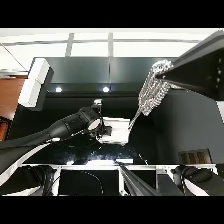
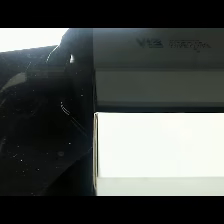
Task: Fold the box and place the chain.
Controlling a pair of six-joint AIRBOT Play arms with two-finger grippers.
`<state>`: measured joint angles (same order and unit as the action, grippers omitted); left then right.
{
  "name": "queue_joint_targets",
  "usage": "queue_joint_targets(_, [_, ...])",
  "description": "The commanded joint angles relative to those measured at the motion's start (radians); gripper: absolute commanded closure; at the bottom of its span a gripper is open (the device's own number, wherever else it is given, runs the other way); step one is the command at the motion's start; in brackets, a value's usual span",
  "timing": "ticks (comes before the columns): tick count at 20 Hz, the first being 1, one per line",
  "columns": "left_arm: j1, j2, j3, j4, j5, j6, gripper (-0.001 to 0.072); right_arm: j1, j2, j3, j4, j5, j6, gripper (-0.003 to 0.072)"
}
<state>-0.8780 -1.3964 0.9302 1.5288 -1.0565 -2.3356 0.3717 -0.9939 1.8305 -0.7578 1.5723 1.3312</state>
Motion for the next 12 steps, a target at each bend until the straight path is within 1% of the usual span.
queue_joint_targets(1, [0.000, 0.000, 0.000, 0.000, 0.001, 0.000, 0.0680, 0.013, -0.002, 0.000, 0.021, -0.060, -0.003, 0.0643])
queue_joint_targets(5, [0.000, 0.000, 0.000, 0.000, 0.001, 0.000, 0.0680, 0.013, -0.002, 0.000, 0.051, -0.105, -0.003, 0.0643])
queue_joint_targets(12, [0.000, 0.000, 0.000, 0.000, 0.001, 0.000, 0.0680, 0.013, -0.002, 0.000, 0.050, -0.103, -0.003, 0.0642])
